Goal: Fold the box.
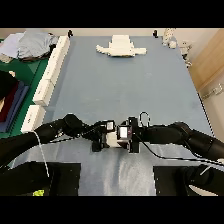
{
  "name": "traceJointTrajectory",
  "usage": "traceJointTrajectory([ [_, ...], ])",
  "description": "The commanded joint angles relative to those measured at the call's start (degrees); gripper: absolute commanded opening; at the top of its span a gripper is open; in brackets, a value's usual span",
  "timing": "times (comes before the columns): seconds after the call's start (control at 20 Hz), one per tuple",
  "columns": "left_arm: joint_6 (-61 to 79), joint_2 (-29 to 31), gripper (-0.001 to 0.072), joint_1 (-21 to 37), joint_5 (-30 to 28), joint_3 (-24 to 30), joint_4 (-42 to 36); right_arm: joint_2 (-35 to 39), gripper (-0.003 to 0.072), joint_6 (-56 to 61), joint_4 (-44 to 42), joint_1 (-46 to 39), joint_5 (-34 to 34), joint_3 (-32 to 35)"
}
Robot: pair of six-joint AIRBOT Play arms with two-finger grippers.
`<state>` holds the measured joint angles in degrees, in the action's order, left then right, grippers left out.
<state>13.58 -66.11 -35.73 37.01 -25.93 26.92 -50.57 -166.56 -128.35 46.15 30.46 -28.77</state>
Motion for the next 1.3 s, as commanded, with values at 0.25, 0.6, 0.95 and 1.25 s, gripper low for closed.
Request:
traceJointTrajectory([
  [0.25,0.1,0.0,0.0549,0.0,0.0,0.0,0.0,1.1,0.0519,0.0,3.1,-0.1,-3.1,-0.3],
  [0.6,0.1,0.0,0.0549,0.0,0.0,0.0,0.0,-1.3,0.0518,0.0,1.7,0.0,-3.0,-0.3],
  [0.95,0.1,0.0,0.0549,0.0,0.0,0.0,0.0,-1.6,0.0519,0.0,-1.0,0.0,1.8,-0.3],
  [1.25,0.1,0.0,0.0549,0.0,0.0,0.0,0.0,-1.6,0.0520,0.0,-1.5,0.0,2.3,-0.3],
])
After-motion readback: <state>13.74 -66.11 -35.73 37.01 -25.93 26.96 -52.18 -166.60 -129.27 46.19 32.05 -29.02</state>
